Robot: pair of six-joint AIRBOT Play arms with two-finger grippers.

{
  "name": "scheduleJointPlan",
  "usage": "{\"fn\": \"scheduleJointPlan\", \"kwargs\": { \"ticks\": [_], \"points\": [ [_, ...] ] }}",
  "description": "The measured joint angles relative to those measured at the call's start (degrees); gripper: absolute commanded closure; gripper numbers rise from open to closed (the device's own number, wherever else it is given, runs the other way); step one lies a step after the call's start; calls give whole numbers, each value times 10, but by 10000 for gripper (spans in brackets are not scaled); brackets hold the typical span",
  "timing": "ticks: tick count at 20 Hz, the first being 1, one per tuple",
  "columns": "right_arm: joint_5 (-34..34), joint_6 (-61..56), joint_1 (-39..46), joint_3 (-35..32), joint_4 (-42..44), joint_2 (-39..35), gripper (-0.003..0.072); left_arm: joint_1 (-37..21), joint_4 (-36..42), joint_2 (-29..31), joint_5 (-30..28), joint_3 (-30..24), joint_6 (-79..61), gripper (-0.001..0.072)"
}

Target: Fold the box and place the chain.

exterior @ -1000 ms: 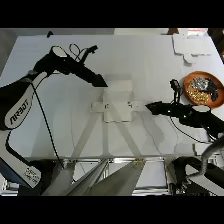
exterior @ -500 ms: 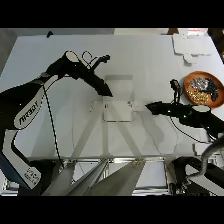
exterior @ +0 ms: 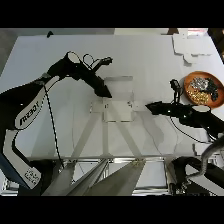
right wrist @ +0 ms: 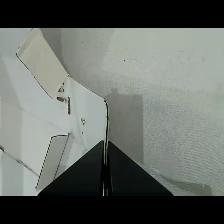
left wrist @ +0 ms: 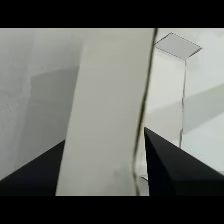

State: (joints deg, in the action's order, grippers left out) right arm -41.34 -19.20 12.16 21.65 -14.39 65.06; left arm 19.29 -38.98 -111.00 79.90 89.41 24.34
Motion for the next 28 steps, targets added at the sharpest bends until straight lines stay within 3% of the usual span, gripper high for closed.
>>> {"fn": "scheduleJointPlan", "kwargs": {
  "ticks": [3, 28],
  "points": [
    [0, 0, 0, 0, 0, 0, 674, 3, 4, 0, -6, -2, -23, 693],
    [0, 0, 0, 0, 0, 0, 673, 4, 9, 0, 0, -4, -49, 702]
  ]
}}
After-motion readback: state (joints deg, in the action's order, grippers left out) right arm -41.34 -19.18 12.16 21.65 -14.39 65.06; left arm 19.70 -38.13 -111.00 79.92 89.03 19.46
